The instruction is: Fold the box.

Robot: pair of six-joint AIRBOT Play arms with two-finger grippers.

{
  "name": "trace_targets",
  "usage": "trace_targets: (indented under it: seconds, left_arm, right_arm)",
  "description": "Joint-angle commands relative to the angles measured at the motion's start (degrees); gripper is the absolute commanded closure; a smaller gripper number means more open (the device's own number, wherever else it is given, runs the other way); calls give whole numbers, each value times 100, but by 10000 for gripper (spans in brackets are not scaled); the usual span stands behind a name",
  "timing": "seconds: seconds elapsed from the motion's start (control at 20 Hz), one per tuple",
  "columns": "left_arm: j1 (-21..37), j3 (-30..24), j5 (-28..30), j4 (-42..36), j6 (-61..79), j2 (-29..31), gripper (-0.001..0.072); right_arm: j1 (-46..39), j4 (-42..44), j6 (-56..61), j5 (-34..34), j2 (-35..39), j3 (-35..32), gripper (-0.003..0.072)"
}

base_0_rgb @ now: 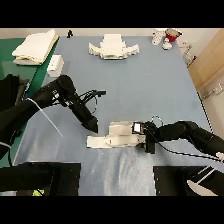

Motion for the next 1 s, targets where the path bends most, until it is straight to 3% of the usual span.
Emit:
trace_targets:
  seconds: [0.0,0.2,0.45,0.65,0.95]
  left_arm:
    - [-505,-330,361,-210,-870,323,694]
    - [-1582,-286,1556,-949,-839,317,693]
    - [-1451,214,2809,-994,-866,284,694]
    - [-1113,214,3062,-1139,-1108,-245,694]
    - [-1189,214,3040,-1687,-1102,-1320,693]
  right_arm:
    - [0,-2,2,0,4,4,281]
    - [0,-2,2,0,2,4,281]
    - [0,-2,2,0,2,4,281]
    - [0,-2,2,0,4,4,281]
    - [0,-2,2,0,4,4,281]
